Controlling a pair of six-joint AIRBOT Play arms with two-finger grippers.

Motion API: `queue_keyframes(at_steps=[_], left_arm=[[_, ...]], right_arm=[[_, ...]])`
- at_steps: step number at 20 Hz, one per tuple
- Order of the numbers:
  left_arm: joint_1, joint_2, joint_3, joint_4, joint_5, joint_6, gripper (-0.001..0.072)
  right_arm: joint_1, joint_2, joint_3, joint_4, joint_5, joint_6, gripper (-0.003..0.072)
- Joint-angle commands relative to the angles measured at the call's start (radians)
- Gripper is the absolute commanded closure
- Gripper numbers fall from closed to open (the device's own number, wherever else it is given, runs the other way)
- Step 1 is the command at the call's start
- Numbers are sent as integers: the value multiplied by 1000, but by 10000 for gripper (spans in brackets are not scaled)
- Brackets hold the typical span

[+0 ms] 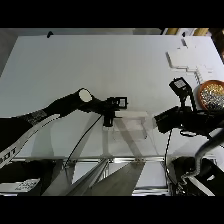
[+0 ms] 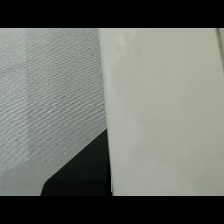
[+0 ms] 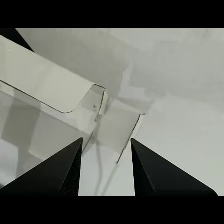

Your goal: Fold the box and place the chain.

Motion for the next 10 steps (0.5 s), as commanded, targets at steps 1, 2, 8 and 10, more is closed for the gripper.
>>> queue_keyframes(at_steps=[1, 2, 8, 10], left_arm=[[-1, -1, 0, 0, -3, -3, 696], [-1, -1, 0, 0, -3, -3, 696], [0, -1, 0, 0, -3, -3, 696], [-1, -1, 0, 0, -3, -3, 696]], right_arm=[[1, 0, 0, 0, 1, -16, 348], [1, 0, 0, 0, 1, -45, 348], [1, 0, 0, 50, 8, -297, 450], [1, -2, -8, 122, 8, -448, 551]])
